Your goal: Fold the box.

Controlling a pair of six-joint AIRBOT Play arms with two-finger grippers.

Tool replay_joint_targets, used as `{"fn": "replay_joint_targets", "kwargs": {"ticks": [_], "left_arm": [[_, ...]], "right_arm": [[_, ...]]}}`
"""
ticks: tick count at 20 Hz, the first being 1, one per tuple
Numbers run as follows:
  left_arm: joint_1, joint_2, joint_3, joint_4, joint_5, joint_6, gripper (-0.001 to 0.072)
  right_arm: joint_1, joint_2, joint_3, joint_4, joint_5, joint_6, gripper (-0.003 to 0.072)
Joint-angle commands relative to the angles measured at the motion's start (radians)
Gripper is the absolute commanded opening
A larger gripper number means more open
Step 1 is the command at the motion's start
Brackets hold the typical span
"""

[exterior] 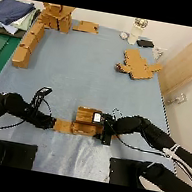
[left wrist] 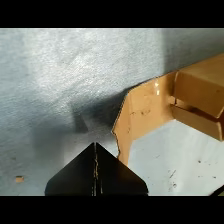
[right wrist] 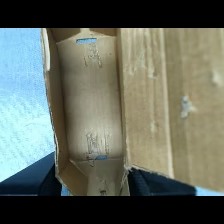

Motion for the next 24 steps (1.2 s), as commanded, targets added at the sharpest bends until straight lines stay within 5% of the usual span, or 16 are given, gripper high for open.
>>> {"fn": "replay_joint_targets", "kwargs": {"ticks": [1,15,24], "left_arm": [[-0.002,-0.019,-0.001,-0.079,0.027,0.053,0.0012],[-0.148,-0.077,0.003,-0.358,0.169,0.211,0.0012],[-0.146,-0.077,0.026,-0.359,0.192,0.177,0.0018]], "right_arm": [[0.0,-0.001,0.0,0.0,0.0,0.0,0.0448],[0.0,-0.001,0.0,0.0,0.0,0.0,0.0448],[0.0,-0.001,0.0,0.0,0.001,0.0,0.0448]]}}
